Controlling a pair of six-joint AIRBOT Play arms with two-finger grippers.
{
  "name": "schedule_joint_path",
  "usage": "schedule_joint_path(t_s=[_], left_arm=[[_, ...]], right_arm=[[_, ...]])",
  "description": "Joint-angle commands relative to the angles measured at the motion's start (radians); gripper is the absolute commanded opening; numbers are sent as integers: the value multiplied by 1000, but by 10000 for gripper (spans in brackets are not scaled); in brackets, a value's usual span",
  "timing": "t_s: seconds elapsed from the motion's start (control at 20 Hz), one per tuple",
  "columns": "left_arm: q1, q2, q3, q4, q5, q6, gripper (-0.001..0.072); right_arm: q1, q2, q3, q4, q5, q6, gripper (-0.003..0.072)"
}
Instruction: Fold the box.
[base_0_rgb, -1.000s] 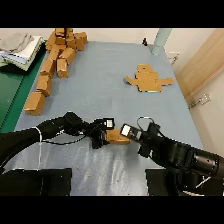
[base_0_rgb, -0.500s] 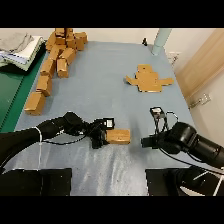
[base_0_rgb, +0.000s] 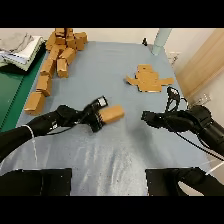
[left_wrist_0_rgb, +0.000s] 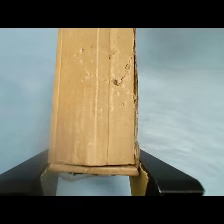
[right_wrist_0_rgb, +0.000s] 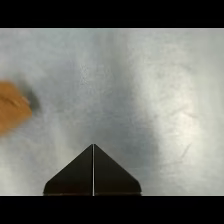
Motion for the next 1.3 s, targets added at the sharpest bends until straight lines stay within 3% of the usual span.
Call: schedule_joint_path(t_s=[0.0,0.15,0.35,0.55,0.7,1.25], left_arm=[[160,20,8,1,230,-162,489],[338,-18,35,0,230,-162,489],[467,-156,140,-3,232,-168,489],[512,-312,286,-3,261,-237,489],[538,-369,353,-2,255,-252,489],[569,-377,367,24,199,-250,489]], right_arm=[[-14,-39,7,14,48,0,4],[-14,-84,7,15,58,0,4],[-14,-129,7,14,85,0,3],[-14,-146,10,14,140,0,4],[-14,-146,10,14,146,0,4],[-14,-146,10,15,159,0,4]])
